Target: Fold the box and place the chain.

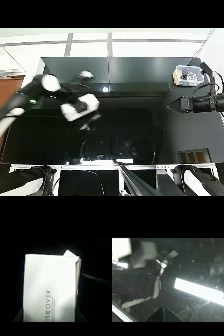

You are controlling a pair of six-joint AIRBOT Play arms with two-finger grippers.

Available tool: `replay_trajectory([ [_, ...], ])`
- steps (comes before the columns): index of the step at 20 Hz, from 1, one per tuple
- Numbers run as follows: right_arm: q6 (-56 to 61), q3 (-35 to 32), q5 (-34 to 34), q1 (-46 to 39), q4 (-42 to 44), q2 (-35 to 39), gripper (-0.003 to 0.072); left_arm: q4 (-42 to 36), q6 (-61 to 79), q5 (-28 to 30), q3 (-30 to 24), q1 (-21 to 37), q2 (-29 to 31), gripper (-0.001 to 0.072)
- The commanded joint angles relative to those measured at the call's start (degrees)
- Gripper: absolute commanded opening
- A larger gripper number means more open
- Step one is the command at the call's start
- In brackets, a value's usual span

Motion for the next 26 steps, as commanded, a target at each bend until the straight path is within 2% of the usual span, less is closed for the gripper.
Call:
replay_trajectory([
  [1,-0.37,0.07,-0.7,-0.04,-0.26,0.02,0.0013,8.04,-14.99,-9.01,-1.75,17.16,4.04,0.0282],
  [4,-0.46,0.07,-0.85,-0.04,-0.26,0.02,0.0013,9.03,-15.8,-12.07,-4.48,31.28,5.29,0.0282],
  [6,-0.48,0.07,-0.94,-0.04,-0.28,0.02,0.0013,9.7,-13.88,-12.11,-6.05,39.23,5.66,0.0283],
  [9,-0.44,0.07,-1.75,-0.04,-0.26,0.02,0.0013,9.94,-7.17,-6.93,-7.58,49.13,5.73,0.0284],
  [10,-0.44,0.07,-1.77,-0.04,-0.26,0.02,0.0013,7.56,-5.16,-4.33,-7.69,51.43,5.73,0.0288],
  [12,-0.39,0.07,-1.92,-0.04,-0.26,0.02,0.0013,1.95,3.3,-0.13,-8.22,53.24,5.73,0.029],
  [17,1.95,0.07,-1.95,-0.04,-0.24,0.02,0.0013,-0.94,9.38,14.62,-12.57,53.0,4.5,0.029],
  [20,2.8,0.07,-2.05,-0.04,-0.22,0.02,0.0013,-10.51,20.52,17.4,-12.79,52.15,2.47,0.0289],
  [22,3.67,0.07,-2.25,-0.04,-0.22,0.02,0.0013,-12.92,24.33,19.34,-12.79,50.9,1.4,0.0306],
  [24,4.2,0.07,-1.92,-0.04,-0.13,0.02,0.0013,-13.03,23.61,22.25,-12.68,50.25,1.38,0.071],
  [26,4.2,0.07,-1.9,-0.02,0.17,0.02,0.0013,-13.2,21.16,22.45,-11.15,49.99,2.21,0.0708],
])
